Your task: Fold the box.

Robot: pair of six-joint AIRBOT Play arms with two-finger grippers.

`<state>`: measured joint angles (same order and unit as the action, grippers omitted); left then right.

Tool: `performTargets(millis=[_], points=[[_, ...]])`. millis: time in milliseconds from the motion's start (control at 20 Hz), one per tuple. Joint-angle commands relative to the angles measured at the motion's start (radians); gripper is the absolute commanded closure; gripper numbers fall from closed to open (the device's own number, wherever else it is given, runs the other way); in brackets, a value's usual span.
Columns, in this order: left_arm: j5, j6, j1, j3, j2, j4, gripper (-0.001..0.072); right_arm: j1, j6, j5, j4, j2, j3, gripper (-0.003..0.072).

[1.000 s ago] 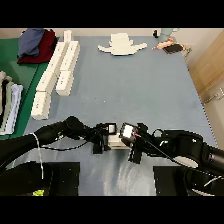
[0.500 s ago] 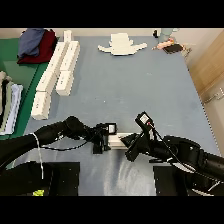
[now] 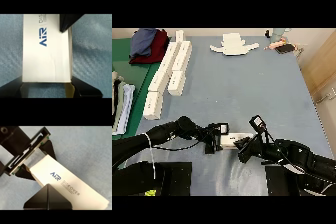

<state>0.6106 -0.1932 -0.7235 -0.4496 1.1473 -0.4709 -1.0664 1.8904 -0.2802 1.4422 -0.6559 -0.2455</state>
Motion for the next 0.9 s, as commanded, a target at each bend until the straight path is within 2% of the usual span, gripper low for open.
performTargets(millis=[0,200,600,850], points=[[0.000,0.000,0.000,0.000,0.000,0.000,0.0189,0.000,0.006,-0.014,-0.018,-0.026,0.015,0.0685],[0.000,0.000,0.000,0.000,0.000,0.000,0.0189,0.000,0.006,-0.012,-0.034,-0.072,0.015,0.0685],[0.000,0.000,0.000,0.000,0.000,0.000,0.0189,0.000,0.006,-0.007,-0.045,-0.071,0.014,0.0684],[0.000,0.000,0.000,0.000,0.000,0.000,0.0189,0.001,0.006,-0.006,-0.043,0.008,0.006,0.0685]])
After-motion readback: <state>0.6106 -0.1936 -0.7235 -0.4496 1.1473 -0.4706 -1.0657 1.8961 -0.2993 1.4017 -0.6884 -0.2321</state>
